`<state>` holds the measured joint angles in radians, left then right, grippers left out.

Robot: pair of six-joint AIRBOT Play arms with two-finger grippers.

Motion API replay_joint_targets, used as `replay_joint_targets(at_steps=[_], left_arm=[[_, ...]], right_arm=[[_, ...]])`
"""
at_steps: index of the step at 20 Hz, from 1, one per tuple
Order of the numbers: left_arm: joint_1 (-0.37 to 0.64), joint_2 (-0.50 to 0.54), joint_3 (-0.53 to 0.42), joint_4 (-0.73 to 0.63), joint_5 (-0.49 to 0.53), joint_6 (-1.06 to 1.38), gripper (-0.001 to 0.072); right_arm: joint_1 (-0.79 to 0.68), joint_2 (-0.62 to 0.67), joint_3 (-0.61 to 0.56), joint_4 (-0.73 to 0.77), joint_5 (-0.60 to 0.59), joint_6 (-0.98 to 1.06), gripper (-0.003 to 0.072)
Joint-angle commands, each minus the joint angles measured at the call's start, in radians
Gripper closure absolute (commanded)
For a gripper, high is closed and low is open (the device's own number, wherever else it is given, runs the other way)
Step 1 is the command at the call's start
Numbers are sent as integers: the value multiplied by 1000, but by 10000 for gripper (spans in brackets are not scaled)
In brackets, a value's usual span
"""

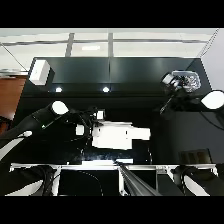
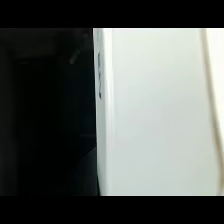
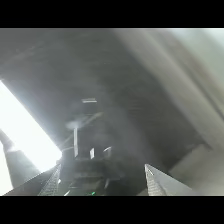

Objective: Fold the box and place the chain.

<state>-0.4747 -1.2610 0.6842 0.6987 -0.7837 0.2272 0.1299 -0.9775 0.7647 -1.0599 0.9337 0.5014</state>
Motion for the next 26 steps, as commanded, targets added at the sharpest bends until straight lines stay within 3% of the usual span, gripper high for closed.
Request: replay_joint_targets(at_steps=[1,5,10,16,26], left_arm=[[-2,-22,-9,-8,71,2,681],[-4,-45,-9,-8,66,-49,681],[-4,-45,-9,-8,64,-54,681],[-4,-45,-9,-8,58,-105,681],[-4,-45,-9,-8,50,-105,680]], right_arm=[[99,-48,-34,14,56,-111,57],[167,-51,-59,45,61,-122,58],[178,-53,-119,232,112,-298,58],[205,-55,-216,238,93,-390,58],[307,-108,-222,222,-6,-488,58]])
